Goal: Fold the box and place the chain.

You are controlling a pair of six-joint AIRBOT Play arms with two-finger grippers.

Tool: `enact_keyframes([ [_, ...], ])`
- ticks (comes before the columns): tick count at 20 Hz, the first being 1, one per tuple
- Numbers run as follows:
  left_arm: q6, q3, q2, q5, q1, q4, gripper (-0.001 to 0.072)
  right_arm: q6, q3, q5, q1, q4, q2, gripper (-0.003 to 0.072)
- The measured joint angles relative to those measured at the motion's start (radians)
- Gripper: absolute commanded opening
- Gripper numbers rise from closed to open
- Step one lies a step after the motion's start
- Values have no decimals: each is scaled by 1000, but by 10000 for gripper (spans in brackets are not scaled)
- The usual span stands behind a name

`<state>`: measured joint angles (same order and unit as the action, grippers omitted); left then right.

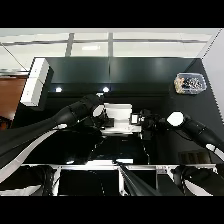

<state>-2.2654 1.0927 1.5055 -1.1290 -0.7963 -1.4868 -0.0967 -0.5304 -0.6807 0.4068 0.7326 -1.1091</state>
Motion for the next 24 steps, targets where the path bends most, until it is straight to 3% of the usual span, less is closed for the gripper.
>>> enact_keyframes([
  [3, 4, 0, 0, 0, 0, 0, 27, 12, 0, -11, 0, -7, 7, 410],
  [4, 5, 0, 0, 0, 0, 0, 27, 18, 0, -12, 0, -13, 7, 222],
  [5, 5, 0, 0, 0, 0, 0, 27, 24, 0, -15, 0, -23, 7, 132],
  [14, 7, 0, 0, -2, 0, 6, 27, 108, 0, 19, 60, -177, -44, 137],
  [15, 7, 0, 0, 0, 0, 6, 27, 126, 0, 29, 64, -182, -47, 139],
  [17, 7, 0, 0, 1, 0, 6, 27, 164, 0, 41, 69, -193, -50, 449],
  [19, 6, 0, 0, 2, 0, 6, 27, 201, 0, 50, 72, -194, -52, 281],
  [20, 7, 0, 0, 2, 1, 6, 27, 214, 0, 54, 72, -195, -52, 444],
  [21, 7, 0, 0, 2, 1, 6, 27, 229, 0, 55, 74, -198, -52, 341],
  [22, 7, 0, 0, 2, 1, 6, 27, 241, 0, 55, 74, -198, -52, 171],
  [24, 7, 0, 0, 4, 1, 6, 27, 287, -1, 54, 69, -195, -51, 9],
])
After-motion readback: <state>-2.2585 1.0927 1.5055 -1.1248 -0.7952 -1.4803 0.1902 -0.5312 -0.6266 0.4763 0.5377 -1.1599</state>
